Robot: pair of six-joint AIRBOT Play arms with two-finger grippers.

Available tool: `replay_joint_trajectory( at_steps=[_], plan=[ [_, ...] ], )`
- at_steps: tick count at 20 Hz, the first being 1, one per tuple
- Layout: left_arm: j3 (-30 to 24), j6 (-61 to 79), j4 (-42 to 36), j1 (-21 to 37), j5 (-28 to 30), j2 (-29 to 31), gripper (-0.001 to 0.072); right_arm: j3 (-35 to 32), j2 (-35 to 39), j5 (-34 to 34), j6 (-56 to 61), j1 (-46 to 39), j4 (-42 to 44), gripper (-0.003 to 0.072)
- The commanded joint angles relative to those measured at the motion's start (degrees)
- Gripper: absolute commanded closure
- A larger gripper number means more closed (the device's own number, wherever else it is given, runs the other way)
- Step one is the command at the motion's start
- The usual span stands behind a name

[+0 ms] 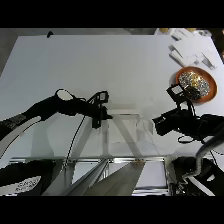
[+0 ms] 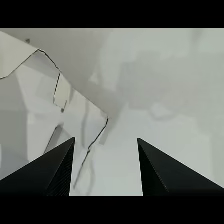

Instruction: Fold the box and place the chain.

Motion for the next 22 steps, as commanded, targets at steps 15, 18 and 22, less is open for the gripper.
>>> replay_joint_trajectory(
  at_steps=[15, 18, 22],
  plan=[
    [2.1, -2.8, 3.2, -4.6, 7.0, -0.2, 0.0708, 0.1, 0.1, -3.6, 0.2, 0.0, -1.4, 0.0249],
    [2.1, -2.7, 1.8, -4.7, 7.9, -2.2, 0.0708, 0.1, 0.1, -3.6, 0.2, 0.0, -1.4, 0.025],
    [2.1, 0.2, 1.2, -4.8, 7.7, -4.7, 0.0708, 0.1, 0.1, -3.5, 0.2, 0.0, -1.4, 0.0251]
  ],
)
